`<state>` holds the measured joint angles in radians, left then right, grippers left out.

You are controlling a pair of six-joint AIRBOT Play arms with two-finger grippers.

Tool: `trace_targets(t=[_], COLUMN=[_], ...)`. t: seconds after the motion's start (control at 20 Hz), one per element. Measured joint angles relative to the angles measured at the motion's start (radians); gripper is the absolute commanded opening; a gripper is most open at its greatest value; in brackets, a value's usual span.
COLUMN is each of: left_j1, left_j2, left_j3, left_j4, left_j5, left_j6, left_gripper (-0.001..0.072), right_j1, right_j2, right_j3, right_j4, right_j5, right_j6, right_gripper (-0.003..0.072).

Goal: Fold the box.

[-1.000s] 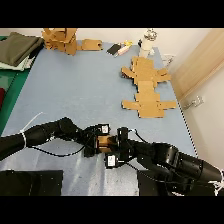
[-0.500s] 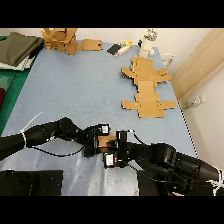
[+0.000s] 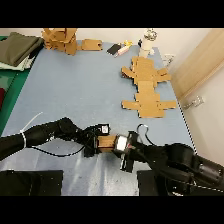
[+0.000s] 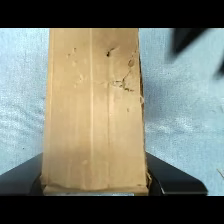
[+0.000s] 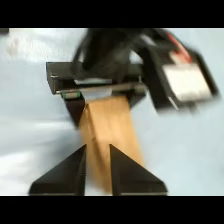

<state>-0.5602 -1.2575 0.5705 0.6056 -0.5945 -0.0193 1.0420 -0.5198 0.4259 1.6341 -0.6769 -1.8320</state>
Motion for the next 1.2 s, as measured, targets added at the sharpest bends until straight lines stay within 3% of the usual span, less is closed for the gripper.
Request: trace_targets(t=[0.15, 0.3, 0.55, 0.65, 0.8, 1.2], left_j1=[0.0, 0.0, 0.0, 0.0, 0.0, 0.0], left_j2=[0.0, 0.0, 0.0, 0.0, 0.0, 0.0], left_j3=[0.0, 0.0, 0.0, 0.0, 0.0, 0.0], left_j4=[0.0, 0.0, 0.0, 0.0, 0.0, 0.0], left_j5=[0.0, 0.0, 0.0, 0.0, 0.0, 0.0], left_j6=[0.0, 0.0, 0.0, 0.0, 0.0, 0.0], left_gripper=[0.0609, 0.0609, 0.0609, 0.0609, 0.0609, 0.0609], right_j1=[0.0, -0.001, -0.025, -0.038, -0.047, -0.051], right_j2=[0.063, 0.076, 0.048, 0.043, 0.04, 0.04], right_j3=[-0.028, -0.114, -0.339, -0.401, -0.443, -0.467], right_j4=[0.037, 0.057, 0.072, 0.079, 0.081, 0.083], right_j5=[-0.063, 0.018, 0.587, 0.736, 0.844, 0.824], right_j6=[0.461, 0.852, 1.332, 1.424, 1.492, 1.537], right_gripper=[0.0002, 0.0001, 0.0001, 0.0001, 0.0002, 0.0003])
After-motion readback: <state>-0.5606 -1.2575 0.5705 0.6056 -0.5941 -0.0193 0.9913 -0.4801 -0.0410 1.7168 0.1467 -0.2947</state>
